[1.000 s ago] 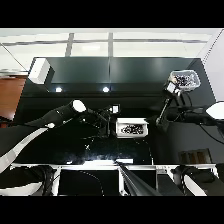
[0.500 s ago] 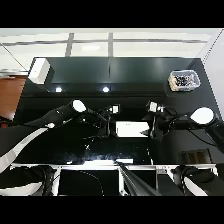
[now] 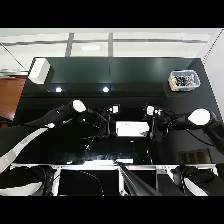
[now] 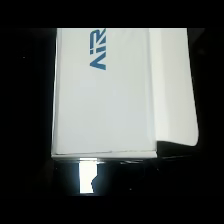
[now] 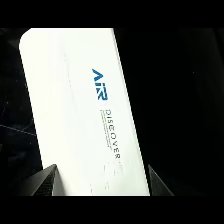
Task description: Fold the box and place the chain.
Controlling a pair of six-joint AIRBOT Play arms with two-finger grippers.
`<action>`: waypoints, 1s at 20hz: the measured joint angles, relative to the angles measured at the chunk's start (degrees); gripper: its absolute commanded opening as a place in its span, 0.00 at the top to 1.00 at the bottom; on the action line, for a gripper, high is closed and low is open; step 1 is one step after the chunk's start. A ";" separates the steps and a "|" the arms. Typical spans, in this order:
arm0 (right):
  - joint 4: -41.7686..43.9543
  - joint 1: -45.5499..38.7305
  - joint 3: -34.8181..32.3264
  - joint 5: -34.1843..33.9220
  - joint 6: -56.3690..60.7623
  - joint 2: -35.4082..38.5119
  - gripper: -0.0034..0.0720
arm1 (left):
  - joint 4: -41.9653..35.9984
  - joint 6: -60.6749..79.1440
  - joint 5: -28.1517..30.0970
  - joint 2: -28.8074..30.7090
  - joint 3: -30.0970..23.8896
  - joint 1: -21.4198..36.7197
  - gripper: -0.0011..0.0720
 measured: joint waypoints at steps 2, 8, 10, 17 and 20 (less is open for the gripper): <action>0.00 0.07 0.02 -0.48 0.00 0.00 0.21 | 0.00 0.00 -0.02 0.00 0.00 0.00 0.30; 1.11 0.17 0.04 -1.09 0.50 0.00 0.33 | 0.00 -0.09 0.00 -0.02 0.00 0.00 0.30; 1.27 0.26 0.04 -1.18 1.11 0.00 0.44 | 0.00 -0.07 0.00 -0.02 0.00 0.00 0.30; 1.44 0.35 0.04 -1.01 2.64 0.00 0.66 | 0.00 0.02 0.00 -0.02 0.00 0.00 0.30; 1.44 0.35 0.04 -0.68 3.21 0.00 0.66 | 0.00 0.02 0.00 -0.02 0.02 0.00 0.30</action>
